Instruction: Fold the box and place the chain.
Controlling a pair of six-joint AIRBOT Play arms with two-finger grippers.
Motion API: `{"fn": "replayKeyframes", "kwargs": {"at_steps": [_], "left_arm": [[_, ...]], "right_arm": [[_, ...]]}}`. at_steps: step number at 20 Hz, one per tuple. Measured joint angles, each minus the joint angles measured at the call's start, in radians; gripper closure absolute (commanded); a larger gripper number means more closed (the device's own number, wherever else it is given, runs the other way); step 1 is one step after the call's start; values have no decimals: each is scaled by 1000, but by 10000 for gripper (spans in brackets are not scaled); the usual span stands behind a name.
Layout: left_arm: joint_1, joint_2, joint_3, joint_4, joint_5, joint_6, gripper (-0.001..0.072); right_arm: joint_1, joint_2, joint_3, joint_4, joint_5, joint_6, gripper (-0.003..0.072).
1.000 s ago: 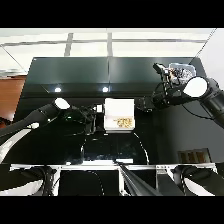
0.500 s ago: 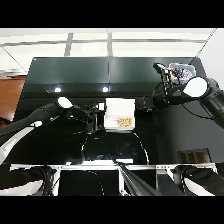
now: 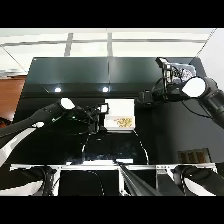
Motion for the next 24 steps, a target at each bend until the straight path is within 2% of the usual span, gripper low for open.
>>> {"fn": "replayKeyframes", "kwargs": {"at_steps": [1, 2, 7, 10, 12, 17, 21, 24], "left_arm": [[-1, 0, 0, 0, 3, -2, 419], [-2, 0, 0, 0, 8, -6, 419], [-5, 0, 0, 0, 19, -12, 418], [-5, 0, 0, 0, 22, -15, 418], [-5, 0, 0, 0, 23, -15, 418], [-5, 0, 0, 0, 24, -15, 418], [-5, 0, 0, 0, 25, -15, 418], [-5, 0, 0, 0, 25, -15, 418]], "right_arm": [[0, -11, 0, -1, -23, 4, 67], [0, -26, 0, -2, -48, 8, -34], [-21, -144, 13, 19, -256, 26, -34], [-31, -224, 31, 68, -261, -66, -34], [-30, -249, 41, 109, -200, -235, -34], [-27, -241, 123, 164, 73, -724, -34], [-2, -227, 137, 180, 239, -879, -34], [25, -224, 100, 217, 294, -956, -34]]}}
